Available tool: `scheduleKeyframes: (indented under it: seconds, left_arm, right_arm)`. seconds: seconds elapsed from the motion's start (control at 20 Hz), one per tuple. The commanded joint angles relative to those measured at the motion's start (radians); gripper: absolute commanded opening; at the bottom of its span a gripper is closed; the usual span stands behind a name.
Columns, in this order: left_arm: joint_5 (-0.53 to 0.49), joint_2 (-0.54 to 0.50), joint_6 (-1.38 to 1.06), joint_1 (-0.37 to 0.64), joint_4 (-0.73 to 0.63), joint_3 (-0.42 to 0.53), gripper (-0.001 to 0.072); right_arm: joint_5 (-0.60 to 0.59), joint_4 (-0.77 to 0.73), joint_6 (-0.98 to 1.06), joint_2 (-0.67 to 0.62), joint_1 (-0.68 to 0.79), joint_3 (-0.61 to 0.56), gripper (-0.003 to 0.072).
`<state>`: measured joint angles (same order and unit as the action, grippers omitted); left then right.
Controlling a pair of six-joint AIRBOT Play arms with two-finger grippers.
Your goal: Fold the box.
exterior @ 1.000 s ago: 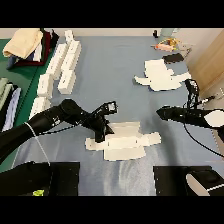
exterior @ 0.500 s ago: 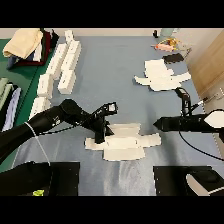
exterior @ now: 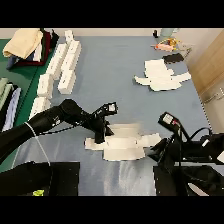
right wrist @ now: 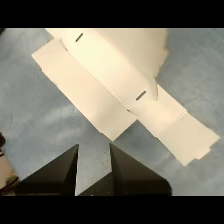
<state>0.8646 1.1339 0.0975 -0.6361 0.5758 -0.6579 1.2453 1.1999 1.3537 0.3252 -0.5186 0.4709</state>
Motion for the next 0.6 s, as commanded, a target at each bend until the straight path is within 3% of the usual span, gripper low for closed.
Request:
scheduleKeyframes:
  seconds: [0.0, 0.2, 0.25, 0.3, 0.35, 0.55]
  left_arm:
    - [0.0, 0.001, 0.0, 0.0, 0.0, 0.0, 0.0013]
    - [0.001, 0.001, 0.0, 0.0, 0.0, 0.0, 0.0013]
    - [0.0, 0.001, 0.0, 0.0, 0.0, 0.0, 0.0013]
    - [0.0, 0.001, 0.0, 0.0, 0.0, 0.0, 0.0013]
    - [0.0, 0.001, 0.0, 0.0, 0.0, 0.0, 0.0013]
    - [0.0, 0.001, 0.0, 0.0, 0.0, 0.0, 0.0013]
  right_arm:
    - [-0.062, 0.101, -0.115, 0.015, -0.199, -0.026, 0.0303]
    - [-0.168, 0.239, -0.209, 0.182, -0.373, -0.076, 0.0304]
    - [-0.227, 0.293, -0.208, 0.222, -0.409, -0.09, 0.0386]
    - [-0.294, 0.33, -0.204, 0.259, -0.432, -0.101, 0.0542]
    - [-0.359, 0.346, -0.203, 0.301, -0.445, -0.104, 0.0647]
    - [-0.492, 0.345, -0.197, 0.424, -0.447, -0.103, 0.0666]
